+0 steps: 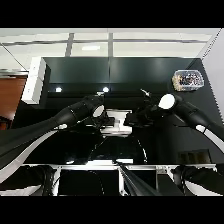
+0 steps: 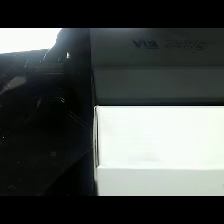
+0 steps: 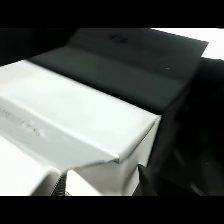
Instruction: Fold the box and place the chain.
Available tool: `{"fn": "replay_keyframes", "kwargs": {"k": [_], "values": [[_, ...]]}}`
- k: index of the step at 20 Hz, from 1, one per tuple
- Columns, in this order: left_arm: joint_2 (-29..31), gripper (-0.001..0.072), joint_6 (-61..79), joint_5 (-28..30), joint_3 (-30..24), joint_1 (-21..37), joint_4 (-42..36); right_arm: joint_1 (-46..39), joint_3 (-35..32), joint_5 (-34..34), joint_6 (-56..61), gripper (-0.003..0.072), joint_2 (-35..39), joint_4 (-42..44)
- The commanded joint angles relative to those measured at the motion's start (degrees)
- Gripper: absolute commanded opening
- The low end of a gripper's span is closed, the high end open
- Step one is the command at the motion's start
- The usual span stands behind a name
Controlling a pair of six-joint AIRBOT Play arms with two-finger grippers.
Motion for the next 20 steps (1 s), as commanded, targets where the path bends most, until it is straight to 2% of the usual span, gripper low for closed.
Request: {"fn": "replay_keyframes", "kwargs": {"k": [1, 9, 10, 11, 19, 20], "values": [[0.02, 0.0030, 0.07, 0.02, 0.04, 0.04, 0.00, 5.27, 2.97, -1.40, 16.83, 0.0473, -0.07, -14.95], [0.02, 0.0029, 0.07, 0.02, 0.04, 0.04, 0.00, 14.84, 8.17, 1.27, 34.40, 0.0470, -4.11, -30.21], [0.02, 0.0029, 0.07, 0.02, 0.04, 0.04, 0.00, 15.69, 8.96, 2.43, 35.71, 0.0431, -5.01, -31.45], [0.02, 0.0030, 0.07, 0.02, 0.04, 0.04, 0.00, 16.37, 9.51, 3.13, 35.85, 0.0344, -5.70, -32.39], [0.02, 0.0029, 0.07, -0.04, 0.04, 0.04, 0.00, 17.35, 9.75, 4.09, 38.84, 0.0343, -8.52, -34.45], [0.02, 0.0029, 0.07, -0.04, 0.04, 0.04, 0.00, 17.35, 9.73, 4.11, 38.84, 0.0315, -8.85, -34.38]]}}
